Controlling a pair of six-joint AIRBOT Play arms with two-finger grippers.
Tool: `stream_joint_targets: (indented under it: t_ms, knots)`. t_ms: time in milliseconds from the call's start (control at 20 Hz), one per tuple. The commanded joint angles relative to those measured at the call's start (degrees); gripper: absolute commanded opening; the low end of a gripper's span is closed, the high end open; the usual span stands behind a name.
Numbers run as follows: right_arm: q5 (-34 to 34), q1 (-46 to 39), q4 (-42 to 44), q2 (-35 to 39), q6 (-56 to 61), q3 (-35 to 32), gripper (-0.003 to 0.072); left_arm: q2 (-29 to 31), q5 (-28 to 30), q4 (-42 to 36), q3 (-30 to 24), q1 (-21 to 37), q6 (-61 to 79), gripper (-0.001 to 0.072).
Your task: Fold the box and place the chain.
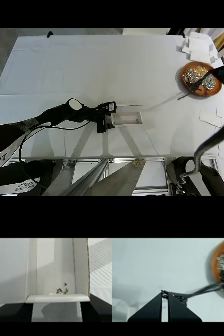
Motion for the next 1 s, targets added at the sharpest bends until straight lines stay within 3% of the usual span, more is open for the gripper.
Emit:
stream_joint_targets:
  t_ms: [0,250,650,950]
  knots:
    - [5.7,6.1,2.6,5.1,-0.5,0.0,0.0014,0.0,0.0,0.0,0.0,0.0,0.0,0.0272]
    - [8.9,15.3,2.3,7.5,0.0,0.0,0.0014,0.0,0.0,0.0,0.0,0.0,0.0,0.0272]
    - [10.8,21.7,2.2,7.5,1.5,-3.0,0.0014,0.0,0.0,0.0,0.0,0.0,0.0,0.0272]
    - [2.5,30.1,3.4,7.6,1.5,-12.7,0.0015,0.0,0.0,0.0,0.0,0.0,0.0,0.0272]
